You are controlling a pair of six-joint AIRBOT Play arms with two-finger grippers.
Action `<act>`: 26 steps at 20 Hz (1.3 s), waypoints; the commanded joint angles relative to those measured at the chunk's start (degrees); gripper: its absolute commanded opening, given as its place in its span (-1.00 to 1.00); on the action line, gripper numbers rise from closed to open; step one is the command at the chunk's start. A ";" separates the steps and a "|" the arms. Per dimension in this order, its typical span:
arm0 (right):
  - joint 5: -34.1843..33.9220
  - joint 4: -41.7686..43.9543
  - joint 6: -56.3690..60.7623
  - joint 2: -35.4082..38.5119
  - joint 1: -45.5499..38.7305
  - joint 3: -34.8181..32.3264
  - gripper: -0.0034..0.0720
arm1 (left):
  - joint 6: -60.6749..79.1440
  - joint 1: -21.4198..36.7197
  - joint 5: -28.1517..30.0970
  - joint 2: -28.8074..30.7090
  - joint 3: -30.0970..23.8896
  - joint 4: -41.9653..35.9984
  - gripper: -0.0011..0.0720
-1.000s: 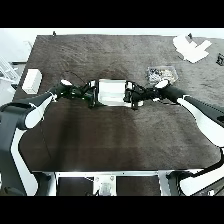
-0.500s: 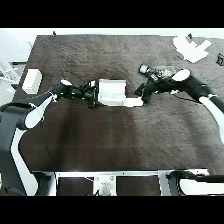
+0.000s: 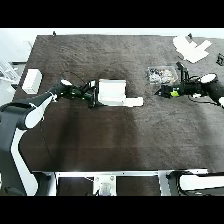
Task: Fold the box and place the chain.
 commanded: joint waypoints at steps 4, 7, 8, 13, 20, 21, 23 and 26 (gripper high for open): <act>2.08 6.47 4.66 -7.04 0.17 -0.13 -0.90 | 0.02 0.00 0.00 0.00 -0.02 -0.09 0.15; 1.81 6.62 4.31 -9.14 2.93 -0.11 -0.90 | 0.00 0.00 0.02 0.00 0.00 -0.09 0.15; 1.81 6.80 4.31 -9.97 3.65 -0.09 -0.90 | 0.02 0.00 0.02 0.00 0.00 -0.09 0.15; 0.50 12.63 2.97 -12.94 7.19 -0.07 -0.90 | 0.00 0.00 0.00 0.00 -0.02 -0.09 0.15; 1.36 17.29 1.70 -12.98 13.62 3.61 -0.90 | 0.02 0.00 0.00 0.00 -0.02 -0.09 0.15; 1.49 17.00 1.68 -12.59 13.66 4.17 -0.90 | 0.02 0.00 0.00 0.00 0.00 -0.09 0.16; 1.64 16.94 1.75 -11.76 13.66 4.46 -0.90 | 0.02 0.00 0.00 0.00 -0.02 -0.09 0.15; 2.36 17.14 2.01 -10.95 14.10 4.70 -0.89 | 0.02 0.00 0.02 0.00 0.00 -0.09 0.16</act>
